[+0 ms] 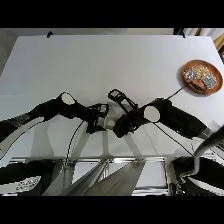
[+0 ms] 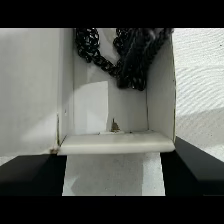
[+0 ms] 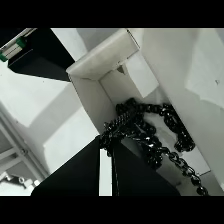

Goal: Fold the box and place the chain.

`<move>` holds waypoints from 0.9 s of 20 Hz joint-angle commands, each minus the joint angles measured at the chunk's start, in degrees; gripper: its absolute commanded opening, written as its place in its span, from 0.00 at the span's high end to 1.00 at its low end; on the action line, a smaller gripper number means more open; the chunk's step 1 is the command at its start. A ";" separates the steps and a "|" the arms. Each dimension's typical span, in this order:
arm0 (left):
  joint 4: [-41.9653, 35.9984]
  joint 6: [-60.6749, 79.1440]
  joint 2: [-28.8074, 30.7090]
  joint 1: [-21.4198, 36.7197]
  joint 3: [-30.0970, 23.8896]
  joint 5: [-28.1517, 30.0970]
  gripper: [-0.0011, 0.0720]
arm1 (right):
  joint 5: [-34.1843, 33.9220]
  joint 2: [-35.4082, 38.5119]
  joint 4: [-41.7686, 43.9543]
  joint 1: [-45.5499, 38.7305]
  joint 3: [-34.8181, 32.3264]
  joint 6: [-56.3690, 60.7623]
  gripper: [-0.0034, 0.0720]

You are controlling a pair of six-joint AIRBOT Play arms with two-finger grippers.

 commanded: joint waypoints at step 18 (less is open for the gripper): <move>0.02 0.02 0.02 0.07 0.00 0.00 0.70 | 4.04 2.78 -9.09 0.42 0.35 9.01 0.69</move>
